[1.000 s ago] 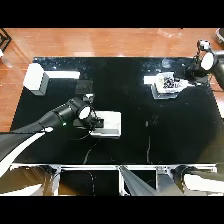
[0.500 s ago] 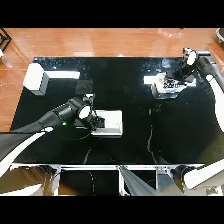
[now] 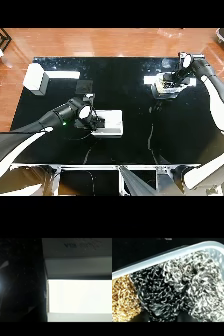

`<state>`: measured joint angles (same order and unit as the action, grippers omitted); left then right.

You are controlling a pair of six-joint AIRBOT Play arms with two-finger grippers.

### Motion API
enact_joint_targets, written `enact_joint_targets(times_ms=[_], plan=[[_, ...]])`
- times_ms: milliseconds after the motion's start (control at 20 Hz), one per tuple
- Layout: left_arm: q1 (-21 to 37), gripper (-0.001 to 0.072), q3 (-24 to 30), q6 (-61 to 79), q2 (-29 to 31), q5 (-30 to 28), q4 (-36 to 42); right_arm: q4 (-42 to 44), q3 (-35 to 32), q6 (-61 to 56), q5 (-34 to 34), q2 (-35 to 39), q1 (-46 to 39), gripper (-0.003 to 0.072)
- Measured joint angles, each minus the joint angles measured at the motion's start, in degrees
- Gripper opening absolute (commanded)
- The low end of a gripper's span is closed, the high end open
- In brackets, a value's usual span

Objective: Fold the box and place the chain.

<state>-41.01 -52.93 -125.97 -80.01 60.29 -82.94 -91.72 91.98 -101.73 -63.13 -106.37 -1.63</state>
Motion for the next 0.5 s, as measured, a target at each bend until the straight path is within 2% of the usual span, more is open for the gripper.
enact_joint_targets(times_ms=[300,500], plan=[[0.0,0.0022,0.0,0.0,0.0,0.2,0.0,0.5,2.4,2.2,-1.8,1.4,0.1,0.0018],[0.0,0.0022,0.0,0.0,0.0,0.2,0.0,0.6,5.5,5.0,-3.2,5.7,-0.1,0.0018]])
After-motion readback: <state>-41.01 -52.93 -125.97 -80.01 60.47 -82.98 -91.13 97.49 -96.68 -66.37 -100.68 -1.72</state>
